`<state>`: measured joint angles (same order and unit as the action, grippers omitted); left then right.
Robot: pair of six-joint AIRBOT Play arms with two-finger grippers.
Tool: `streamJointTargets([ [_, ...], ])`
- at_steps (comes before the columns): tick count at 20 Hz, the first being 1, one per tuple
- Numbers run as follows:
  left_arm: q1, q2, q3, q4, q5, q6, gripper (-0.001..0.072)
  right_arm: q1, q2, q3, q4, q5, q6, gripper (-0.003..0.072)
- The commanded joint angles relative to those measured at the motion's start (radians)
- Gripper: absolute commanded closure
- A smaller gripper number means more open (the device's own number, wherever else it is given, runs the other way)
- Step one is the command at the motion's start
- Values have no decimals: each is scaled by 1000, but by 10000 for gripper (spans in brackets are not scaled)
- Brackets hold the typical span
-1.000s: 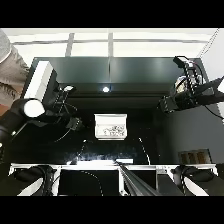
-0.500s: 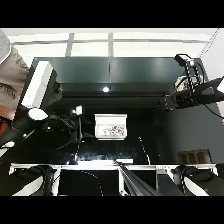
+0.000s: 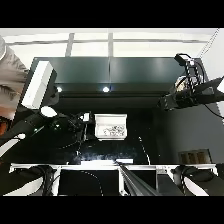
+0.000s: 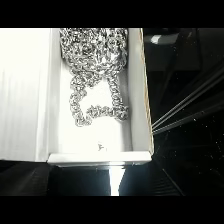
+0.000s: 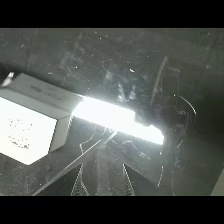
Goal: Fold the box and place the chain.
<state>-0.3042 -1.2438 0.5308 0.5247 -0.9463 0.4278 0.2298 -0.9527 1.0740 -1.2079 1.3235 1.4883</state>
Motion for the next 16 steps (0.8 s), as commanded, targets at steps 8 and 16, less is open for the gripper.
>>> streamJointTargets([
  [8,-8,-10,6,-9,-3,17,225,52,-55,-121,78,-180,-11,30],
  [16,-8,-10,6,-9,-3,17,225,296,-166,-163,209,-230,-440,-29],
])
